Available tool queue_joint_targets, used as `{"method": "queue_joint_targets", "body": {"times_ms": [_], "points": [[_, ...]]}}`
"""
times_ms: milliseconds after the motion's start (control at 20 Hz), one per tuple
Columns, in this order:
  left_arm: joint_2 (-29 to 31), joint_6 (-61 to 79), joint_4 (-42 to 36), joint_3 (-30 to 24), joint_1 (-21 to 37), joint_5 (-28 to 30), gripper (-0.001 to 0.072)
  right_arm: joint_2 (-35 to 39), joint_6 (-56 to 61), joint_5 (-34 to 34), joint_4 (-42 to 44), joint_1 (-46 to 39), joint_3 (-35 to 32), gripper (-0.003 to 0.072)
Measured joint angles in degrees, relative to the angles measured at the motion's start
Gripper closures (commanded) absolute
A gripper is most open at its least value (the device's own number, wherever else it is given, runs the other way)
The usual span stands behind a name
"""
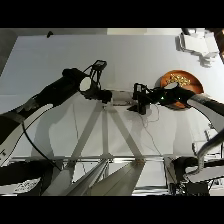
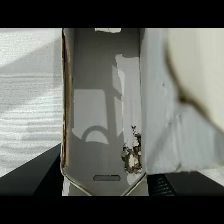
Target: Fold the box and place the chain.
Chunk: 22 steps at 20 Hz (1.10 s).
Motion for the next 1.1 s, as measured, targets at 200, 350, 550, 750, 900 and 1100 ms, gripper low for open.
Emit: {"method": "queue_joint_targets", "body": {"times_ms": [200, 350, 550, 750, 900, 1100], "points": [[-3.26, -0.39, -6.19, 0.02, 0.0, 1.81, 0.0129, 0.0, -0.02, 0.0, 0.0, 0.0, 0.0, 0.0291], [-4.31, -0.44, -9.25, 0.04, 0.02, 2.99, 0.014, 0.0, 0.0, 0.0, 0.0, -0.02, 0.0, 0.0291], [-4.76, -0.46, -9.77, 0.04, 0.04, 3.63, 0.0151, 0.0, 0.0, 0.02, 0.0, -0.02, 0.0, 0.0291], [-4.9, -0.61, -9.55, 0.04, 0.02, 3.61, 0.0272, 0.0, 0.0, 0.02, -0.02, -0.02, 0.0, 0.0291], [-4.92, -0.87, -9.07, 0.04, 0.0, 3.39, 0.0275, 0.0, -0.02, 0.02, -0.02, -0.02, 0.0, 0.0291], [-5.51, -4.04, -6.32, 0.07, -0.35, 3.17, 0.0325, 0.0, -0.02, 0.0, 0.0, -0.02, 0.0, 0.0291]]}}
